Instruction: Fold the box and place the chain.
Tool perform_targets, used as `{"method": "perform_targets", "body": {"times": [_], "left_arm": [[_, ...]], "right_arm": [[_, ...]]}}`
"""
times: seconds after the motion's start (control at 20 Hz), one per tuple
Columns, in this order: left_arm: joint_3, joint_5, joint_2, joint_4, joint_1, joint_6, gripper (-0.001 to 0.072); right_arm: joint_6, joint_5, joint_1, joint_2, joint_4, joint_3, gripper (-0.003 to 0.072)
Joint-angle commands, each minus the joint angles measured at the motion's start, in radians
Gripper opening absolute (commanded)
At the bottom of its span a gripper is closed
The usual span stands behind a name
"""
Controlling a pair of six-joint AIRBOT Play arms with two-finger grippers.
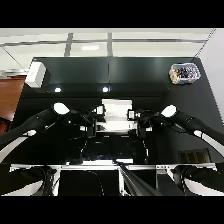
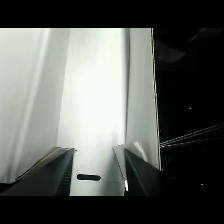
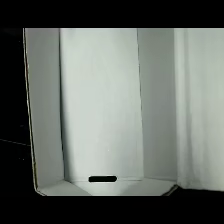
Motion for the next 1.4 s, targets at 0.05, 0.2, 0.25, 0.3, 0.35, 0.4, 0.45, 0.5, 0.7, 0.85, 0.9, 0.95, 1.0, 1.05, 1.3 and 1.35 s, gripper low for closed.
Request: {"method": "perform_targets", "body": {"times": [0.05,0.2,0.25,0.3,0.35,0.4,0.45,0.5,0.7,0.85,0.9,0.95,1.0,1.05,1.3,1.35], "left_arm": [[0.008,0.024,0.0,0.001,-0.007,-0.015,0.0074],[0.014,0.058,0.002,0.01,-0.001,-0.03,0.0248],[0.022,0.045,0.008,0.034,0.008,-0.031,0.0024],[0.027,0.039,0.018,0.053,0.018,-0.051,0.0026],[0.028,0.025,0.036,0.069,0.034,-0.107,0.0026],[0.029,0.003,0.058,0.097,0.055,-0.17,0.0026],[0.029,-0.031,0.083,0.14,0.08,-0.252,0.0025],[0.028,-0.074,0.113,0.183,0.113,-0.367,0.0025],[0.027,-0.224,0.191,0.362,0.277,-0.844,0.0025],[0.016,-0.248,0.171,0.565,0.431,-1.358,0.0025],[0.008,-0.255,0.158,0.584,0.483,-1.505,0.0025],[0.004,-0.275,0.134,0.557,0.542,-1.589,0.0025],[0.004,-0.323,0.098,0.484,0.592,-1.579,0.0025],[0.004,-0.38,0.048,0.386,0.639,-1.522,0.0025],[0.006,-0.457,-0.173,0.126,0.608,-1.341,0.0023],[0.007,-0.44,-0.189,0.099,0.565,-1.321,0.0023]], "right_arm": [[0.0,0.001,0.001,0.0,0.002,0.001,0.0199],[0.0,0.001,0.001,0.0,0.002,0.001,0.0199],[0.0,0.001,0.001,0.0,0.002,0.001,0.0198],[0.0,0.001,0.001,0.0,0.002,0.001,0.0199],[0.0,0.001,0.001,0.0,0.002,0.001,0.0199],[0.0,0.001,0.001,0.0,0.002,0.001,0.0199],[0.0,0.001,0.001,0.0,0.002,0.001,0.0199],[0.0,0.001,0.001,0.0,0.002,0.001,0.0199],[0.0,0.001,0.001,0.0,0.002,0.001,0.0199],[0.0,0.001,0.001,0.0,0.002,0.001,0.0199],[0.0,0.001,0.001,0.0,0.002,0.001,0.0199],[0.0,0.001,0.001,0.0,0.002,0.001,0.0199],[0.0,0.001,0.001,0.0,0.002,0.001,0.0198],[0.0,0.001,0.001,0.0,0.002,0.001,0.0198],[0.0,0.001,0.001,0.0,0.002,0.001,0.0199],[0.0,0.001,0.001,0.0,0.002,0.001,0.0198]]}}
